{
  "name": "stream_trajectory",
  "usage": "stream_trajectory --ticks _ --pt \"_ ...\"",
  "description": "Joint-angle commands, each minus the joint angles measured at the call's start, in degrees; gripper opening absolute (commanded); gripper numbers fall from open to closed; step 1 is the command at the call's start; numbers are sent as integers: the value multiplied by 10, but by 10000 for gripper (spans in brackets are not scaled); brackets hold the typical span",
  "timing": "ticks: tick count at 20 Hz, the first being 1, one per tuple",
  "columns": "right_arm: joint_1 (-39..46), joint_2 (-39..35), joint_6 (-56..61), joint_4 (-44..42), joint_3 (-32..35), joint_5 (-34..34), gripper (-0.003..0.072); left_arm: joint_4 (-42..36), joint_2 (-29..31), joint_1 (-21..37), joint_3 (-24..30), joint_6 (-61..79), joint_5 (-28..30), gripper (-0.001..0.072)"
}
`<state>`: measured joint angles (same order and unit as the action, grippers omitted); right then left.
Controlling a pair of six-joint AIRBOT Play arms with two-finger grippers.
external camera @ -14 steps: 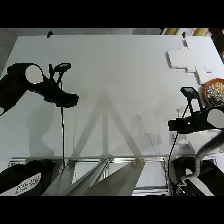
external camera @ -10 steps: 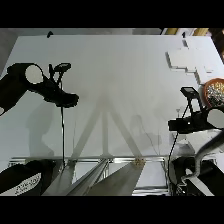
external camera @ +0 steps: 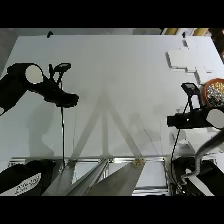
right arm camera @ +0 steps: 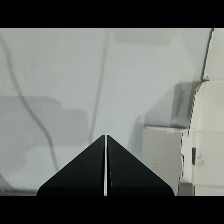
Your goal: Fold the box and place the chain.
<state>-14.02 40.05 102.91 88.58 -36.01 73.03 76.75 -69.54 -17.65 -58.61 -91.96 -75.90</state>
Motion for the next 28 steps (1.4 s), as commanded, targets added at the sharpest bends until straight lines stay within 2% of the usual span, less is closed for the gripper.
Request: stream_trajectory --ticks 1,3,5,8,10,11,12,13,17,19,22,24,26,28 --pt "14 6 2 80 -19 -8 20 0 0 0 0 0 0 11" --pt "84 24 -36 197 -64 59 18 0 0 0 0 0 0 11" --pt "205 46 -129 262 -103 70 18 0 0 0 0 0 0 11" --pt "359 79 -128 278 -107 -31 18 0 0 0 0 0 0 11" --pt "410 113 -134 293 -108 -47 20 0 0 0 0 0 0 11" --pt "424 137 -137 295 -108 -46 93 0 0 0 0 0 0 11" --pt "434 162 -155 295 -108 -40 387 0 0 0 0 0 0 11" --pt "441 189 -181 297 -109 -31 645 0 0 0 0 0 0 11" --pt "478 280 -213 334 -114 11 625 0 0 0 0 0 0 11" --pt "502 303 -242 331 -114 7 623 0 0 0 0 0 0 11" --pt "514 320 -284 316 -114 -11 518 0 0 0 0 0 0 11" --pt "512 322 -298 297 -114 -35 494 0 0 0 0 0 0 11" --pt "512 322 -300 297 -114 -52 385 0 0 0 0 0 0 11" --pt "512 328 -300 294 -114 -50 347 0 0 0 0 0 0 11"
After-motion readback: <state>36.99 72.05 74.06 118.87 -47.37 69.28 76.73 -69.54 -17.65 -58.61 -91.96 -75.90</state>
